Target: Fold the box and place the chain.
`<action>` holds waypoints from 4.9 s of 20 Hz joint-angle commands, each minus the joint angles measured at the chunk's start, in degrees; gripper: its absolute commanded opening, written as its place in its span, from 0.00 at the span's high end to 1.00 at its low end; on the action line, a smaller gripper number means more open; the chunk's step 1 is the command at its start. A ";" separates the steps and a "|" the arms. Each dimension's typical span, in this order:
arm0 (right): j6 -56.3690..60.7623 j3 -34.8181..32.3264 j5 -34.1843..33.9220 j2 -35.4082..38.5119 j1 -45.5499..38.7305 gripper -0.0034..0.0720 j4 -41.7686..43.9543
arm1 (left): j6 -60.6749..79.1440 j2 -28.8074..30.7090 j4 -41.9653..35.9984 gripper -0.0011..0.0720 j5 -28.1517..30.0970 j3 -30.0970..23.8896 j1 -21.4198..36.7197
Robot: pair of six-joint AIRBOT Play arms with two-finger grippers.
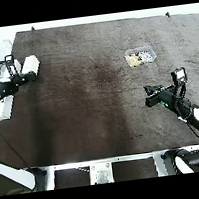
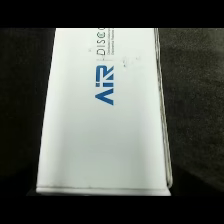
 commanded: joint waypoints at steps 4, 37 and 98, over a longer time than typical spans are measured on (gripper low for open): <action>-0.02 0.04 -0.66 0.04 -0.02 0.94 0.11 | -0.07 0.50 0.11 0.22 1.01 0.04 0.02; 0.02 1.16 -3.21 3.04 -0.04 0.92 0.11 | -1.81 14.27 7.48 0.96 -27.36 0.04 0.26; 22.21 -21.05 -11.10 30.49 -4.85 0.95 -8.02 | 5.29 98.64 -0.68 0.96 -10.16 -71.12 -15.19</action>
